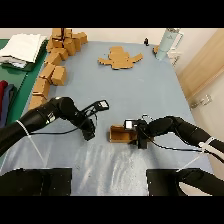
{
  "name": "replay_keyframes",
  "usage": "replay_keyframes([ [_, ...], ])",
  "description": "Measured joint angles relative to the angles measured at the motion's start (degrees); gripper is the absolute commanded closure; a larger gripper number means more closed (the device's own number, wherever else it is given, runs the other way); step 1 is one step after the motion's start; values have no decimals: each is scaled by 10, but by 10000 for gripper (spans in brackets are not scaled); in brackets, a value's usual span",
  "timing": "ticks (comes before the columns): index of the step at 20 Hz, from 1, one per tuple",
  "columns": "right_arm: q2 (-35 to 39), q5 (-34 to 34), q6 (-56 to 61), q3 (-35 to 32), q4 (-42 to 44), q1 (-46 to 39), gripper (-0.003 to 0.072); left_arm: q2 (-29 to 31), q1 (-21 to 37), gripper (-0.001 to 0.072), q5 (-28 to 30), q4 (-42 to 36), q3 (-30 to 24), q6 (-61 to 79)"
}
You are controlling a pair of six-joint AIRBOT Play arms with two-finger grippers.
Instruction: Fold the box.
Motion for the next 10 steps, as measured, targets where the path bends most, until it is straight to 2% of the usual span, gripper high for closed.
replay_keyframes([
  [2, 0, -1, 0, 0, -3, 6, 179, 1, -23, 686, 34, -1, -10, 19],
  [3, 0, -1, 0, 0, -5, 12, 179, 0, -31, 395, 47, -2, -13, 26],
  [4, 1, -2, 0, 0, -6, 19, 178, 0, -37, 6, 56, -2, -16, 32],
  [10, 0, -4, 0, 0, -7, 38, 178, -17, -53, 16, 71, -1, -23, 87],
])
